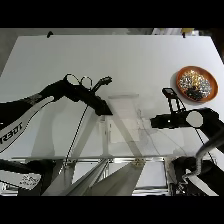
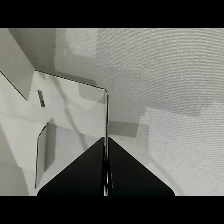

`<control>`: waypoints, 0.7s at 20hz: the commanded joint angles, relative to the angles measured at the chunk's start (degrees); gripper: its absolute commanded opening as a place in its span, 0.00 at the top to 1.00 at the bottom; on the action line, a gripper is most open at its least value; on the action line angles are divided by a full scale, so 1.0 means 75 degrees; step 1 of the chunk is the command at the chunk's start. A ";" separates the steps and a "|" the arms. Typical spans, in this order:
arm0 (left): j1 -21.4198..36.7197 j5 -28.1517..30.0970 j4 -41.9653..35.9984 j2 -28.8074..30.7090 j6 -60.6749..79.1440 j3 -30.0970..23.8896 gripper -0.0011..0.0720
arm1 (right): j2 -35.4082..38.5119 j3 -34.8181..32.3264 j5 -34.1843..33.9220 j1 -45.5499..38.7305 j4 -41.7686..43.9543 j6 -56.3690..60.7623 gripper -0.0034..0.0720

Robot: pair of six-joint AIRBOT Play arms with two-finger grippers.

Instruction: Fold the box and place the chain.

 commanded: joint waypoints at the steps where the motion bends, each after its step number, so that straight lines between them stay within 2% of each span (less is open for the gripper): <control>1: -0.0009 0.0079 0.0035 -0.0003 0.0597 0.0009 0.90 | 0.0006 -0.0006 0.0000 0.0009 0.0003 0.0000 0.93; 2: -0.0020 0.0105 0.0023 -0.0003 0.0784 0.0009 0.91 | 0.0006 -0.0006 0.0000 0.0006 0.0003 0.0000 0.93; 3: -0.0047 0.0157 0.0020 -0.0003 0.0944 0.0009 0.97 | 0.0006 -0.0006 0.0000 0.0009 0.0003 0.0000 0.93; 7: -0.0192 0.0192 0.0035 0.0006 0.2052 0.0009 0.98 | 0.0009 0.0009 0.0006 0.0006 0.0093 0.0000 0.92; 8: -0.0230 0.0213 0.0044 0.0029 0.2346 0.0009 0.98 | 0.0017 0.0032 0.0006 0.0006 0.0187 -0.0006 0.82; 9: -0.0277 0.0300 0.0055 0.0067 0.2559 0.0009 0.98 | 0.0050 0.0067 0.0009 0.0006 0.0306 -0.0026 0.65; 10: -0.0315 0.0431 0.0064 0.0119 0.2672 0.0009 0.98 | 0.0073 0.0134 0.0012 0.0006 0.0393 -0.0061 0.57; 14: -0.0516 0.0769 0.0122 0.0423 0.2981 0.0006 0.99 | 0.0224 0.0586 0.0125 0.0006 0.0376 -0.0289 0.55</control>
